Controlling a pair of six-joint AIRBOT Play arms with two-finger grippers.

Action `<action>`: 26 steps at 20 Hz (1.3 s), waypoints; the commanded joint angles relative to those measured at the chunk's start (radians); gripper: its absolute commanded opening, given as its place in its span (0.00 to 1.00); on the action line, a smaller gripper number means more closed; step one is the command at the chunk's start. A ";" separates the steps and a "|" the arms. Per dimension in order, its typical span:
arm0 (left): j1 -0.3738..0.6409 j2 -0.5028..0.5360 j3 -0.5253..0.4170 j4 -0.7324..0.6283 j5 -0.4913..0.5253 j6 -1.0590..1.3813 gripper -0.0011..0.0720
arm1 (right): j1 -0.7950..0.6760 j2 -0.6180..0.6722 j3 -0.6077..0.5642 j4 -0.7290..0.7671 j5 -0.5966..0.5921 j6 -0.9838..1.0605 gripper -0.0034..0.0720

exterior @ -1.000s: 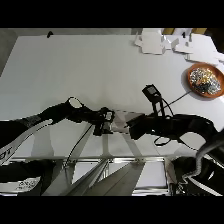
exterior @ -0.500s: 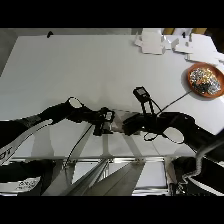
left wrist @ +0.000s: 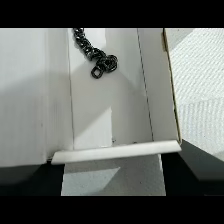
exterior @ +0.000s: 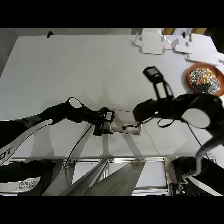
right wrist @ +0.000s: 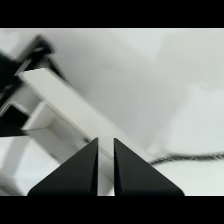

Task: Fold the box and place the chain.

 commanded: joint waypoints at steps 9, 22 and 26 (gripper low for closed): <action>0.000 0.000 0.000 0.000 0.000 0.000 0.30 | -0.430 -0.142 -0.119 -0.150 0.048 0.001 0.45; 0.000 -0.001 0.000 0.001 0.000 0.000 0.30 | -0.430 -0.380 -0.119 -0.111 -0.111 0.064 0.44; 0.000 -0.001 0.000 0.001 0.000 0.000 0.30 | -0.430 -0.423 -0.119 -0.110 -0.109 0.064 0.41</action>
